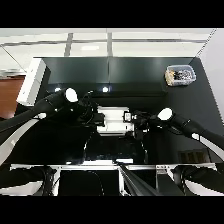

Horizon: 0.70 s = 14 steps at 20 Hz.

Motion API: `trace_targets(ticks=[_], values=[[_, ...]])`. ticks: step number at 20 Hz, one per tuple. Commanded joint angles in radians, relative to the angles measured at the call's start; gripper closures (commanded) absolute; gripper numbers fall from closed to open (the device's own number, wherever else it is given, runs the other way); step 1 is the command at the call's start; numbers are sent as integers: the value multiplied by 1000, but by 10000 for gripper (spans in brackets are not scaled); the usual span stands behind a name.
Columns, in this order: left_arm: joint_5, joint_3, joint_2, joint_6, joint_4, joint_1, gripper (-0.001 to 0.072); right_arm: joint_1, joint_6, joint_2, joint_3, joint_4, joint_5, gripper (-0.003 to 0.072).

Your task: Fold the box and place the chain.

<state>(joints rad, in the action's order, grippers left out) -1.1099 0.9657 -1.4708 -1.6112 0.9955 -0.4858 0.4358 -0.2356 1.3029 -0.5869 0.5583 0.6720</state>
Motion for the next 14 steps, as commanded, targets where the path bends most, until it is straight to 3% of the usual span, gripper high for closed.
trace_targets(ticks=[1,8,14], values=[[5,31,0,-112,76,-35,222,1,0,1,-1,0,0,432],[-61,87,-6,-515,496,-196,223,1,0,1,-1,0,0,432],[-49,111,-13,-589,472,-221,223,1,0,1,-1,0,0,433]])
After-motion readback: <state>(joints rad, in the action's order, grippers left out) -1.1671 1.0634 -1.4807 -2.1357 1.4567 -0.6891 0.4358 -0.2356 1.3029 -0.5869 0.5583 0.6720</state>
